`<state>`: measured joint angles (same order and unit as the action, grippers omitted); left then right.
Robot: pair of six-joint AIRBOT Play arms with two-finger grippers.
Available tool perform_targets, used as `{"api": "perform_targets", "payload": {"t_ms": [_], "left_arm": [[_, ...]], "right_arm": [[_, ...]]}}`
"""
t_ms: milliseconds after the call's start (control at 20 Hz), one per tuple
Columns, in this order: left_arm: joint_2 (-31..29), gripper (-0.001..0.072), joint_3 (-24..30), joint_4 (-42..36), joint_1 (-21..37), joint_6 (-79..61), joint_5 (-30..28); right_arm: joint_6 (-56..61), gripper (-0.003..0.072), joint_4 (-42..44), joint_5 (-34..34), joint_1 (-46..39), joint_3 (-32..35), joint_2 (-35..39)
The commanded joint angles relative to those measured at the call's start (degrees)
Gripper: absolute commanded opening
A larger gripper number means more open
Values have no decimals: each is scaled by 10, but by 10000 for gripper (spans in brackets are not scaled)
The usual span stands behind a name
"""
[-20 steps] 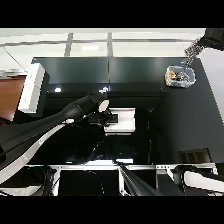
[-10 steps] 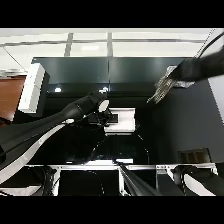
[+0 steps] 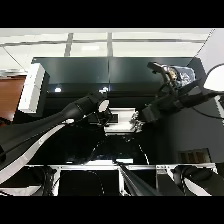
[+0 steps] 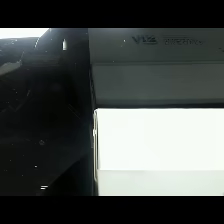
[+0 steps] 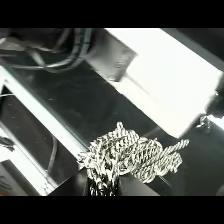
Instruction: Fold the box and place the chain.
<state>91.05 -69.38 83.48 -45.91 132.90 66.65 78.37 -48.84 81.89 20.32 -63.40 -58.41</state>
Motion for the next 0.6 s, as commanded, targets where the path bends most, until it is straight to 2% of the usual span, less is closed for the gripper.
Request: {"api": "perform_targets", "payload": {"t_ms": [0, 150, 550], "left_arm": [[0, 26, 0, 0, 0, 0, 0], [0, 26, 0, 0, 0, 0, -2], [0, 26, 0, 0, 0, 0, -2]], "right_arm": [[3, 10, 27, -99, 44, 22, 0], [5, 10, 24, -161, 46, 23, -12], [16, 10, -55, -148, 47, 59, -38]]}}
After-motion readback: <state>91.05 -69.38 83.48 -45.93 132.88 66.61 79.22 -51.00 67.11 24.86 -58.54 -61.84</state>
